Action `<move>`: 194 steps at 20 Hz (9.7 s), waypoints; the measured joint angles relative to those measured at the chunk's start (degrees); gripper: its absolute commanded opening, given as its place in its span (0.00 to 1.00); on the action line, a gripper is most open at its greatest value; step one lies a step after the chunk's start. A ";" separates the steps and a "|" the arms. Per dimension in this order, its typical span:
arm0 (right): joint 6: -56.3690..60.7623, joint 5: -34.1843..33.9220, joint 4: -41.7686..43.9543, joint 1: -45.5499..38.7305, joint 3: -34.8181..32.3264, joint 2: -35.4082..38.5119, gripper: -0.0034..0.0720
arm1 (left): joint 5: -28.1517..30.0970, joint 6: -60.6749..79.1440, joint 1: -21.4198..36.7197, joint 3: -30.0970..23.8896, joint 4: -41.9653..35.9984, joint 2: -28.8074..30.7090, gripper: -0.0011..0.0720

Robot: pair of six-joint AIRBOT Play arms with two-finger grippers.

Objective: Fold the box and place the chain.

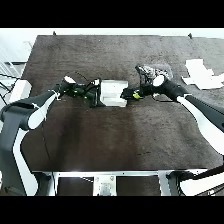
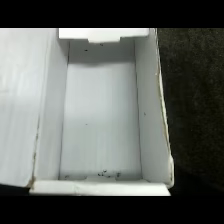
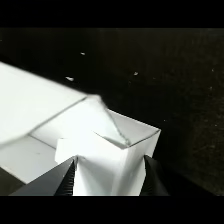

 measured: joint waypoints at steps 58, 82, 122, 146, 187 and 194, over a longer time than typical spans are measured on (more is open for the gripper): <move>42.99 23.58 -34.88 10.12 22.56 -9.29 0.49 | 0.02 0.00 -0.09 0.00 0.00 0.00 0.87; 43.89 23.67 -39.50 10.54 23.10 -12.92 0.23 | -0.02 0.00 -0.09 -0.02 0.00 -0.07 0.87; 42.21 26.25 -41.51 11.26 27.47 -14.58 0.44 | -0.02 0.02 -0.02 0.00 0.02 -0.04 0.87; 27.87 20.63 -46.93 -0.83 27.54 0.07 0.55 | -0.02 0.00 -0.02 0.00 0.02 -0.04 0.87; -4.15 8.66 -21.92 -13.60 36.83 -0.17 0.07 | 0.04 0.00 -0.02 0.00 0.00 -0.04 0.87; -4.35 11.74 -25.59 -6.25 36.85 17.42 0.07 | 0.04 0.00 -0.02 -0.02 0.02 -0.04 0.87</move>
